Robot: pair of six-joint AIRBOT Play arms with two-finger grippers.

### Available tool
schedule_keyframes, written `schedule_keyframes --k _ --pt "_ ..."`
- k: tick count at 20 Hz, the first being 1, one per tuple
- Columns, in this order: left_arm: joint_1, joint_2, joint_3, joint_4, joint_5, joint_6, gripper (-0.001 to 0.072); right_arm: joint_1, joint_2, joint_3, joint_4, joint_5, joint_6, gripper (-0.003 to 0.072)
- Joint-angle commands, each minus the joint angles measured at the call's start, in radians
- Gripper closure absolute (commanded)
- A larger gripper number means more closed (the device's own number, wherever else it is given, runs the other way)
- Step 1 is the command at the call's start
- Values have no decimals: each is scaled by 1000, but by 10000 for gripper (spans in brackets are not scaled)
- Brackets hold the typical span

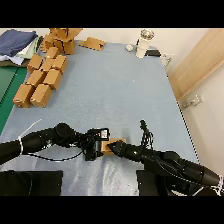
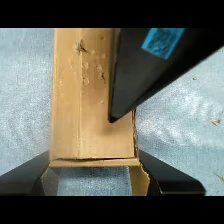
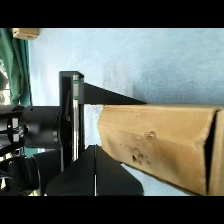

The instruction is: Fold the box.

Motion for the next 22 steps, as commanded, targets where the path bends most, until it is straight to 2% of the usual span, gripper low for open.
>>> schedule_keyframes --k 1,11,17,20,22 --pt "1 -1 1 0 0 0 191 7 -42 -5 11 32 19 683" --pt "1 -1 1 0 0 0 191 8 -56 -8 -28 -33 18 683" --pt "1 -1 1 0 0 0 191 8 -41 -7 -53 -27 5 683" --pt "1 -1 1 0 0 0 191 5 35 41 -177 -83 -4 684" --pt "1 -1 1 0 0 0 191 -37 79 85 -324 -204 43 684"
